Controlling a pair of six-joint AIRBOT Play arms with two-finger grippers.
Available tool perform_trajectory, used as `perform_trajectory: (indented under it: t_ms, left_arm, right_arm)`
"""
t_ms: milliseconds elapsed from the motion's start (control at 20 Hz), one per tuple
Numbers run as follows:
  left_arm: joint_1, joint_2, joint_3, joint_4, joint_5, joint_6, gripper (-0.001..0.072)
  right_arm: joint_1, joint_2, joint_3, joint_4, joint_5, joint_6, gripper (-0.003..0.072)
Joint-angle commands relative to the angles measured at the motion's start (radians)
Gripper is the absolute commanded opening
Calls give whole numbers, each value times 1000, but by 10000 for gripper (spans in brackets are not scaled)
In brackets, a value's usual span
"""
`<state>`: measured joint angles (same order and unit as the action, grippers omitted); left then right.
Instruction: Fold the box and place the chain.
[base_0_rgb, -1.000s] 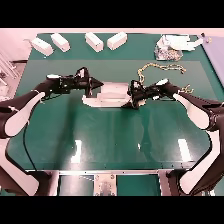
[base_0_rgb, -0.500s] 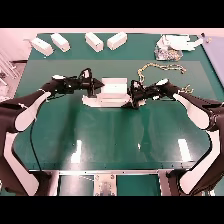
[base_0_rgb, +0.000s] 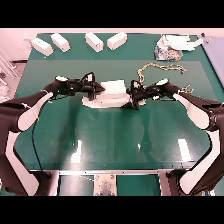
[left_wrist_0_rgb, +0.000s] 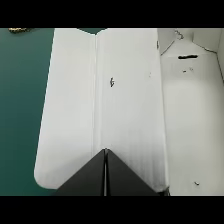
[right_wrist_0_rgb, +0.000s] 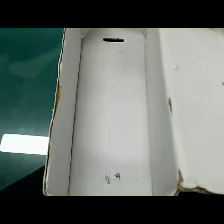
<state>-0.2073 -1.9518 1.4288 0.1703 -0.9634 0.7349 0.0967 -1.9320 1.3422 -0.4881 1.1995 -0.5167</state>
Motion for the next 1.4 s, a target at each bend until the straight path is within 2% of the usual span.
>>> perform_trajectory:
  t_ms: [0,350,400,450,500,550,750,850,900,1050,1350]
  left_arm:
    - [-1,0,3,9,-23,-1,19]
    - [0,8,69,7,-64,-3,21]
    - [4,13,77,9,-68,-6,85]
    - [11,22,83,7,-77,-17,352]
    - [24,39,82,10,-77,-53,483]
    - [40,54,82,13,-97,-93,479]
    - [137,106,84,72,-325,-215,481]
    - [174,114,84,130,-428,-312,570]
    - [184,114,84,167,-459,-357,569]
    - [169,113,76,307,-468,-442,569]
    - [114,113,12,349,-340,-451,571]
  right_arm:
    - [0,1,0,1,-1,0,586]
    - [0,1,0,1,-1,0,586]
    - [0,1,0,1,-1,0,586]
    - [0,1,0,1,-1,0,586]
    - [0,1,0,1,-1,0,586]
    - [0,1,0,1,-1,0,586]
    - [0,1,0,1,-1,0,585]
    - [0,1,0,1,-1,0,586]
    - [0,1,0,1,-1,0,586]
    - [0,1,0,1,-1,0,586]
    - [0,1,0,1,-1,0,586]
